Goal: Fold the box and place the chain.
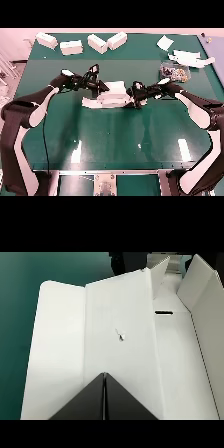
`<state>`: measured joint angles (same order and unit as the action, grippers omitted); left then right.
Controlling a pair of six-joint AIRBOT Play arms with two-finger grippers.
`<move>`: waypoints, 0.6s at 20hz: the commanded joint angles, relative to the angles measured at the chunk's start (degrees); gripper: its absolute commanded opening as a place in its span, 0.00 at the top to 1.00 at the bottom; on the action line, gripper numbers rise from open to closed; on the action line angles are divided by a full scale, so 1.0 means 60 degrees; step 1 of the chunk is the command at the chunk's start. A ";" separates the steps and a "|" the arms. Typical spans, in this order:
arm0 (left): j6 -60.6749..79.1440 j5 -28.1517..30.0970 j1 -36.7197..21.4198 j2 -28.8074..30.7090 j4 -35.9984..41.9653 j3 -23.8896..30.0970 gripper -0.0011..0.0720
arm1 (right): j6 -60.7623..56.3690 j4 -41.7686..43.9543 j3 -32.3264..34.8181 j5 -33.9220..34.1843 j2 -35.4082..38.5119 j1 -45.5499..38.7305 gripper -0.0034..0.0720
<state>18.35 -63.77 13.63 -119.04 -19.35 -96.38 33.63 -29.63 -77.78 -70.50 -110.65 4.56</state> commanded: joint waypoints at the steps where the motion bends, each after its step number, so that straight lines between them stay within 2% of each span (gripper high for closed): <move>1: -0.0044 0.0390 0.0153 -0.0040 -0.0280 0.0000 0.95 | 0.0007 0.0004 0.0004 -0.0011 0.0000 0.0000 0.19; 2: -0.0047 0.0397 0.0131 -0.0040 -0.0277 -0.0029 0.95 | 0.0004 0.0004 0.0004 -0.0011 0.0000 0.0000 0.19; 3: -0.0033 0.0404 0.0131 -0.0007 -0.0197 -0.0029 0.88 | 0.0004 0.0004 0.0004 -0.0011 0.0000 0.0000 0.19; 4: -0.0022 0.0546 0.0135 0.0091 -0.0204 -0.0026 0.61 | 0.0004 0.0004 0.0004 -0.0011 0.0000 0.0000 0.19; 5: -0.0051 0.0645 0.0131 0.0197 -0.0178 -0.0026 0.55 | 0.0004 0.0004 0.0004 -0.0011 0.0000 0.0000 0.19; 9: -0.0040 0.0714 0.0131 0.0743 -0.0197 -0.0120 0.54 | 0.0004 0.0000 0.0004 -0.0011 0.0000 0.0000 0.19; 10: -0.0055 0.0743 0.0091 0.0863 -0.0182 -0.0146 0.39 | 0.0007 0.0004 0.0004 -0.0011 0.0000 0.0000 0.19; 11: -0.0102 0.0692 0.0047 0.0954 -0.0113 -0.0193 0.33 | 0.0004 0.0004 0.0004 -0.0011 0.0000 0.0000 0.19; 12: -0.0109 0.0597 -0.0007 0.1056 -0.0098 -0.0211 0.32 | 0.0004 0.0004 0.0004 -0.0011 0.0000 0.0000 0.19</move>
<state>18.04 -60.01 14.15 -114.45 -20.56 -97.19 33.71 -29.58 -77.73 -70.32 -110.69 4.56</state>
